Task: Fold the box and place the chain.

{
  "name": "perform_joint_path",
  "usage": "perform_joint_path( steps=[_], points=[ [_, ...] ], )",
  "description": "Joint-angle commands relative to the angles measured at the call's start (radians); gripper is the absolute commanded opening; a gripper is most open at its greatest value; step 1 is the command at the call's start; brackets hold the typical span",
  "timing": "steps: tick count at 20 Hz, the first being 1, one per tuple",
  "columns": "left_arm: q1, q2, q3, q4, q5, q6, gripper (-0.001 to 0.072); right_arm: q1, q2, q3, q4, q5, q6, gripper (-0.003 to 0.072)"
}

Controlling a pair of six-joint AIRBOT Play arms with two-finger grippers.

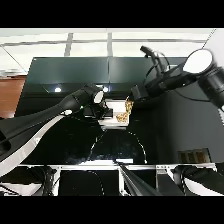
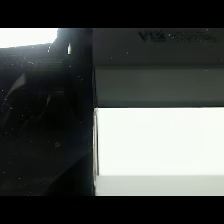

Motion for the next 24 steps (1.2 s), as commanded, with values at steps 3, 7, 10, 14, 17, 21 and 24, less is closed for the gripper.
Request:
perform_joint_path(
  steps=[3,7,10,14,17,21,24],
  points=[
    [0.000,0.000,0.001,0.000,0.003,0.000,0.0028,0.066,-0.034,-0.115,-0.008,-0.195,0.007,0.0014],
    [0.000,0.000,0.001,0.000,0.003,0.000,0.0028,0.071,-0.057,-0.115,-0.031,-0.211,0.007,0.0105],
    [0.000,0.000,0.001,0.000,0.003,0.000,0.0028,0.071,-0.057,-0.115,-0.034,-0.187,0.007,0.0231],
    [0.000,0.000,0.001,0.000,0.003,0.000,0.0028,0.002,-0.043,-0.115,-0.109,-0.096,0.007,0.0380],
    [0.001,0.000,0.001,0.000,0.003,0.000,0.0028,-0.100,-0.001,-0.115,-0.173,-0.044,0.014,0.0379],
    [0.002,0.000,0.010,0.000,-0.027,-0.024,0.0028,-0.155,0.018,-0.115,-0.175,-0.018,0.013,0.0380],
    [0.000,0.001,0.034,0.003,-0.042,-0.084,0.0028,-0.154,0.018,-0.115,-0.180,-0.018,0.013,0.0380]
  ],
)
